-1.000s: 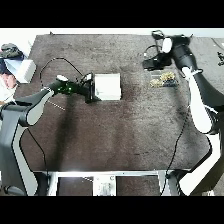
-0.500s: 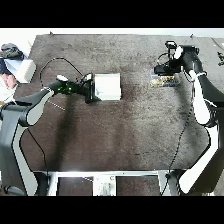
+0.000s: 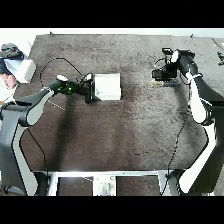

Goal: Fold the box and place the chain.

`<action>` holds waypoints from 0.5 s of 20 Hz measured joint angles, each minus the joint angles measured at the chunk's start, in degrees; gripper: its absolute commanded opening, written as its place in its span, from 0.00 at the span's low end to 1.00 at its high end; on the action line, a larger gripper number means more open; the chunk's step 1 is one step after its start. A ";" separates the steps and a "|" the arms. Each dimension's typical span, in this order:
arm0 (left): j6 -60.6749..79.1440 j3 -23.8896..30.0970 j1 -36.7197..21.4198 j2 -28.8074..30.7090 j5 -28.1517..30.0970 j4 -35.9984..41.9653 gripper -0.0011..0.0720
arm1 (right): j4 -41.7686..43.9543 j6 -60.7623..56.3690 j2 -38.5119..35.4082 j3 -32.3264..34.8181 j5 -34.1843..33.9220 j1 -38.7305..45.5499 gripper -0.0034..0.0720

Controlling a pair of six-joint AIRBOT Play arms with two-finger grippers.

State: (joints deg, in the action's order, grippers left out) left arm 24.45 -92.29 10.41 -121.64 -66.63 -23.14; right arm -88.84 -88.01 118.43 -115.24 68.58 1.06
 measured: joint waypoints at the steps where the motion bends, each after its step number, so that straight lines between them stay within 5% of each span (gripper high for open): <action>1: 0.00 0.00 0.00 0.00 0.00 0.00 0.50 | 0.57 0.04 0.15 0.00 0.09 0.00 0.16; 10: 0.00 0.00 0.00 0.00 0.00 0.00 0.50 | 2.71 0.72 -0.31 0.02 0.98 0.02 0.06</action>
State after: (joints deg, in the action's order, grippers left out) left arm 24.45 -92.29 10.41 -121.64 -66.63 -23.14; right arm -86.13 -87.29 118.13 -115.22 69.56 1.08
